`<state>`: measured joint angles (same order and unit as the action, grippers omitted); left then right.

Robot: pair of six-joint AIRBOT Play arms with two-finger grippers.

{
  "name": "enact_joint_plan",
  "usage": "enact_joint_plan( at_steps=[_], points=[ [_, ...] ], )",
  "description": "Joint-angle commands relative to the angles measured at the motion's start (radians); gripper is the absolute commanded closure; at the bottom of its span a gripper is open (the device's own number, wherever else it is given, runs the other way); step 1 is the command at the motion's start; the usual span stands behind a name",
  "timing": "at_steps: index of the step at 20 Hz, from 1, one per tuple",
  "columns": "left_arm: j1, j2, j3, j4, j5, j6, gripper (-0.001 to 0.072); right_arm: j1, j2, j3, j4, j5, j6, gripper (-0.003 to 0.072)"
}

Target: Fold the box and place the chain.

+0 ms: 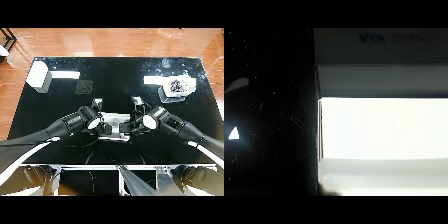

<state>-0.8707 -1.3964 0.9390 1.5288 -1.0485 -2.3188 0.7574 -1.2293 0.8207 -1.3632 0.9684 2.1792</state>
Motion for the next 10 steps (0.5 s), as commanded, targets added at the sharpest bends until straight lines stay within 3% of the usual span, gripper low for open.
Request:
enact_joint_plan(
  at_steps=[1,10],
  points=[
    [0.001,0.000,0.000,0.001,0.002,0.000,0.0691,0.010,-0.014,0.016,-0.045,0.046,0.075,0.0345],
    [0.001,0.000,0.000,0.000,0.000,0.000,0.0692,0.043,-0.100,0.060,-0.074,0.072,0.115,0.0369]
  ],
)
